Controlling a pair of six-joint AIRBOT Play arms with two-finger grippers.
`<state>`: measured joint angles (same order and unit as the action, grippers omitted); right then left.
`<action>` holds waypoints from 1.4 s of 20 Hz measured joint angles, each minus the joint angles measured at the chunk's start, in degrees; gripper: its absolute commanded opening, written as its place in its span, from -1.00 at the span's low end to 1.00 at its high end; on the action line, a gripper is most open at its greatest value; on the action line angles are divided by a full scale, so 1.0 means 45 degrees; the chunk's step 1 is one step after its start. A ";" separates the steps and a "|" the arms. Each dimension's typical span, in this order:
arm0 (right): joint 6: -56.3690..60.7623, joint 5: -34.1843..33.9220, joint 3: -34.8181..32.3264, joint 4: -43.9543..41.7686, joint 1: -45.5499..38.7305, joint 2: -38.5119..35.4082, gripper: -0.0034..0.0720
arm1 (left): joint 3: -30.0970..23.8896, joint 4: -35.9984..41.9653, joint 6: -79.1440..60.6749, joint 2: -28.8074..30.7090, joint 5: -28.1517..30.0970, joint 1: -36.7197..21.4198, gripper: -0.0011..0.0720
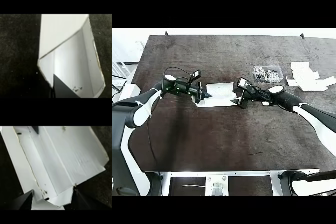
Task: Fold the box and place the chain.
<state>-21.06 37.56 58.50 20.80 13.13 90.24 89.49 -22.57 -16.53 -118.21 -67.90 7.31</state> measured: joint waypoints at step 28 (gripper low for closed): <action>0.0636 0.6271 0.4303 0.1802 -0.1156 0.3954 0.79 | 0.0000 0.0078 -0.0010 0.0000 -0.0049 0.0010 -0.92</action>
<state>-18.20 65.78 77.87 28.91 7.92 108.03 89.49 -22.22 -16.58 -118.21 -68.12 7.35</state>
